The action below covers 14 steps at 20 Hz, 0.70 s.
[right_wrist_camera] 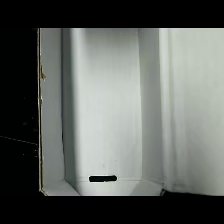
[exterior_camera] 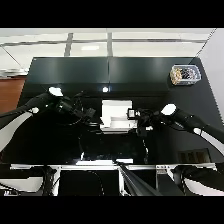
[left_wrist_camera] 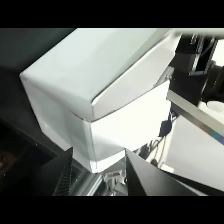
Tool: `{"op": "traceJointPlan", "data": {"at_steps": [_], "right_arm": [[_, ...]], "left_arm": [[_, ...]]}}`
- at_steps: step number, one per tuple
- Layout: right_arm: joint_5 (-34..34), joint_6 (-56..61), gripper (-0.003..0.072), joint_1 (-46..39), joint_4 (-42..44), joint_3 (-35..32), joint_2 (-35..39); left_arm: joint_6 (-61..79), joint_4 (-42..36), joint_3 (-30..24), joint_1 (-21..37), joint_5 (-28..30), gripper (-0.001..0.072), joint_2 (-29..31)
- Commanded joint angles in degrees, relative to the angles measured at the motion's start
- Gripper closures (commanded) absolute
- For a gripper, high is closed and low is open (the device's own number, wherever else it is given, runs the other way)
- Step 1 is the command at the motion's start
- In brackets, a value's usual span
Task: Fold the box and place the chain.
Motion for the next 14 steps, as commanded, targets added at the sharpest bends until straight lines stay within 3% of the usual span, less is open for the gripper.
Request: {"op": "traceJointPlan", "data": {"at_steps": [1, 6, 14], "right_arm": [[0.02, 0.02, 0.0269, 0.02, 0.02, 0.00, -0.02], [0.00, 0.00, 0.0269, 0.02, 0.02, 0.00, -0.02], [-0.02, 0.00, 0.0269, 0.02, 0.02, 0.00, -0.02]], "left_arm": [[-5.88, 5.40, 2.99, -1.33, 0.72, 0.0320, -0.02], [-11.91, 8.63, 5.81, -4.26, 4.31, 0.0319, -0.02], [-26.03, 20.41, 11.45, -12.04, 8.28, 0.0319, -0.02]]}}
